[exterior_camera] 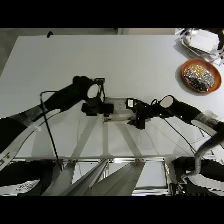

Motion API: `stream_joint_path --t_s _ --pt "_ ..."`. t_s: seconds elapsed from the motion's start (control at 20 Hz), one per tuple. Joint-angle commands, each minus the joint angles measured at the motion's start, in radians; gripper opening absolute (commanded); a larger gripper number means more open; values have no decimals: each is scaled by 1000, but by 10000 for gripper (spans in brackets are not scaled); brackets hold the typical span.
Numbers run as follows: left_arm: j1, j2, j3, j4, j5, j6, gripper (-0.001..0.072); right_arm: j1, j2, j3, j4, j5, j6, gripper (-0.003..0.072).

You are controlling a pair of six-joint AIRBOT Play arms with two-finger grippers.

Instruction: Fold the box and place the chain.

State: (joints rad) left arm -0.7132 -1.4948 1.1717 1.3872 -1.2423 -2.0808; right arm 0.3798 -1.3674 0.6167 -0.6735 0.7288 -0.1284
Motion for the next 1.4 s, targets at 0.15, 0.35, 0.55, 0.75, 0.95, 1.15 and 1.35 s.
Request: stream_joint_path --t_s 0.15,0.35,0.55,0.75,0.95,1.15,1.35 --pt "190 213 -75 -24 -34 930 652 0 0 0 0 1 0 403" --pt "351 315 -312 -256 160 1730 650 0 0 0 0 1 0 403" --pt "403 243 -432 -552 220 2323 655 0 0 0 0 0 0 403" --pt "373 130 -434 -748 333 2391 696 0 0 0 0 1 0 403" --pt "340 89 -434 -760 341 2391 699 0 0 0 0 1 0 403" --pt "313 80 -434 -761 342 2344 700 0 0 0 0 1 0 403" --pt "304 77 -435 -759 322 2300 700 0 0 0 0 1 0 403"
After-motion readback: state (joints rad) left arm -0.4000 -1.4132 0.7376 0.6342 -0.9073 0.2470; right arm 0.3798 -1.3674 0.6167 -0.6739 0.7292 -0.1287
